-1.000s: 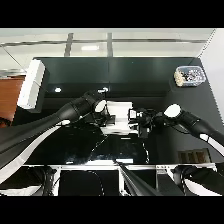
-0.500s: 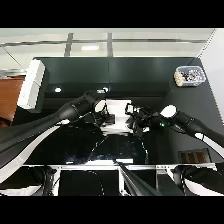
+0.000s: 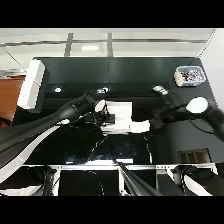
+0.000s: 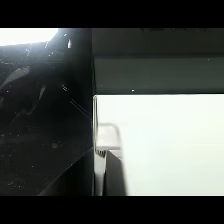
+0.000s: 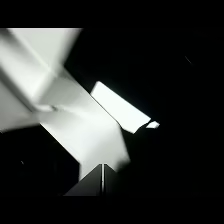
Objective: Fold the box and place the chain.
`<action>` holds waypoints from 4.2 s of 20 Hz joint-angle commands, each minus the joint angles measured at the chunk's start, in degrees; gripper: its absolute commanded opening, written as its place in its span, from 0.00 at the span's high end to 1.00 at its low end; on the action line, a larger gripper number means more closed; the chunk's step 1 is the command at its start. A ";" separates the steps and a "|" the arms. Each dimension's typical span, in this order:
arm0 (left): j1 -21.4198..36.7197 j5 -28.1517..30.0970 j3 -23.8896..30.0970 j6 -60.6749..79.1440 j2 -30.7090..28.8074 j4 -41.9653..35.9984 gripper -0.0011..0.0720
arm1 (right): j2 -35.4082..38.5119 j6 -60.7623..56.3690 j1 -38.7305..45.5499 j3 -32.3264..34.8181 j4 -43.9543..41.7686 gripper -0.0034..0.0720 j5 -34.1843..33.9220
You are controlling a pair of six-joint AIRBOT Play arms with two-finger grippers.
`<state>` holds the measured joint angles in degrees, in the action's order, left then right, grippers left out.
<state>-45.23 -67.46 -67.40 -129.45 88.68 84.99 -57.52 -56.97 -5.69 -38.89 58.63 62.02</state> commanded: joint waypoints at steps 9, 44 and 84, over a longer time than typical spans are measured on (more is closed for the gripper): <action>0.00 -0.09 0.00 0.04 0.02 0.00 0.95 | -7.89 -16.68 13.40 12.63 -20.44 0.93 -3.96; 0.00 -0.07 0.00 0.02 0.02 -0.24 0.95 | -13.49 -23.45 -16.11 -5.51 -12.17 0.56 -6.97; 0.00 -0.24 0.00 0.02 0.02 -0.22 0.95 | -26.45 -65.66 -34.12 -22.40 22.45 0.50 2.54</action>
<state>-45.21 -67.61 -67.40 -129.16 88.68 84.88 -85.34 -122.34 -39.97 -61.23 80.88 64.42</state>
